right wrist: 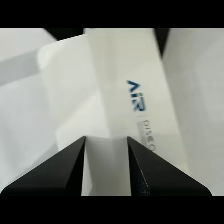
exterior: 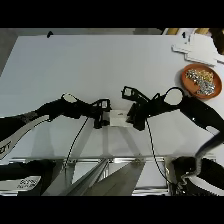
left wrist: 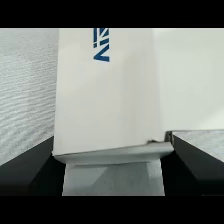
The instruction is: Fold the box and place the chain.
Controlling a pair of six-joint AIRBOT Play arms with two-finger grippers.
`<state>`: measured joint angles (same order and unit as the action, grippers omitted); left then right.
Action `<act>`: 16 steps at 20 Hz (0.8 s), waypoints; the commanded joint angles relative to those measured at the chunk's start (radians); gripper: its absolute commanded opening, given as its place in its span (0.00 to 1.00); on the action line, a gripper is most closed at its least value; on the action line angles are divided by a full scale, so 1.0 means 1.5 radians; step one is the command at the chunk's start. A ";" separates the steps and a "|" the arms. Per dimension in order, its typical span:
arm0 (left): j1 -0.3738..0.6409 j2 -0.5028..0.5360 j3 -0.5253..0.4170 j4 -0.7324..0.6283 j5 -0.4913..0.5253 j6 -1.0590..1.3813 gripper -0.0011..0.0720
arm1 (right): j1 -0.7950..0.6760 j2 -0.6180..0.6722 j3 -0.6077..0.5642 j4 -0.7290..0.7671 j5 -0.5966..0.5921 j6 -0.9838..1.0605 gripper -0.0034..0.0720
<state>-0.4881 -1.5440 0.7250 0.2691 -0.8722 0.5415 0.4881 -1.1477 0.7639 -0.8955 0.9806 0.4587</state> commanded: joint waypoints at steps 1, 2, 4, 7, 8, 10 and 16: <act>0.000 0.000 0.000 0.000 0.000 0.000 0.13 | 0.027 0.009 -0.011 -0.051 -0.023 -0.007 0.45; 0.000 0.000 0.000 0.000 0.000 0.000 0.13 | 0.025 0.009 -0.011 -0.061 -0.024 -0.007 0.45; 0.000 0.000 0.000 0.000 0.000 0.000 0.13 | 0.023 0.009 -0.011 -0.063 -0.023 -0.004 0.45; 0.000 0.000 0.000 0.000 0.001 0.000 0.13 | 0.024 0.009 -0.011 -0.045 -0.020 -0.005 0.45; 0.000 0.000 0.000 0.000 0.000 0.000 0.13 | 0.024 0.009 -0.011 -0.047 -0.022 -0.006 0.45; 0.000 0.000 0.000 0.000 0.000 0.000 0.13 | 0.024 0.009 -0.011 -0.056 -0.035 -0.005 0.45; 0.000 0.000 0.000 0.000 0.000 0.000 0.13 | 0.024 0.009 -0.011 -0.071 -0.039 -0.008 0.44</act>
<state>-0.4881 -1.5440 0.7250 0.2691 -0.8715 0.5411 0.5224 -1.1355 0.7479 -0.9894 0.9283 0.4507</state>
